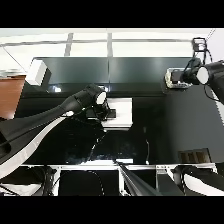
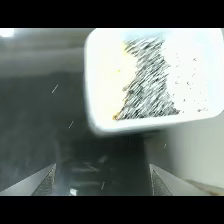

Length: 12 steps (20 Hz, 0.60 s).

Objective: Fold the box and place the chain.

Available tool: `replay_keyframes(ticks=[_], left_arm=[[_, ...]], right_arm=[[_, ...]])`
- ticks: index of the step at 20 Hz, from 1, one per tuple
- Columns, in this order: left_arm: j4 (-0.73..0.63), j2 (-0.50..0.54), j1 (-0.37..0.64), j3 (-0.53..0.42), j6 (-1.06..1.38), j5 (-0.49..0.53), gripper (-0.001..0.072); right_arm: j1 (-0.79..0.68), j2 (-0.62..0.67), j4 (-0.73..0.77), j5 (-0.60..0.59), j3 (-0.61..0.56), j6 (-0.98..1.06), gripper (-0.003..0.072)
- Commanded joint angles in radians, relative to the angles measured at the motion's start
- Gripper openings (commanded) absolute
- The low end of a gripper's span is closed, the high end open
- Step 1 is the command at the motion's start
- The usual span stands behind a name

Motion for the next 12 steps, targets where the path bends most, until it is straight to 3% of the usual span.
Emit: replay_keyframes(ticks=[1,6,10,12], left_arm=[[0.004,-0.001,0.002,0.000,0.000,-0.008,0.0029],[0.008,-0.001,0.002,0.000,0.001,-0.011,0.0029],[0.007,0.000,0.002,0.001,0.001,-0.011,0.0029],[0.008,0.000,0.002,0.001,0.001,-0.011,0.0029]], right_arm=[[-0.118,-0.151,0.103,-0.009,0.110,-0.014,0.0720],[-0.148,-0.459,0.172,0.265,0.507,-0.013,0.0720],[-0.169,-0.629,0.246,0.489,0.731,0.058,0.0718],[-0.181,-0.680,0.245,0.572,0.796,0.062,0.0607]])
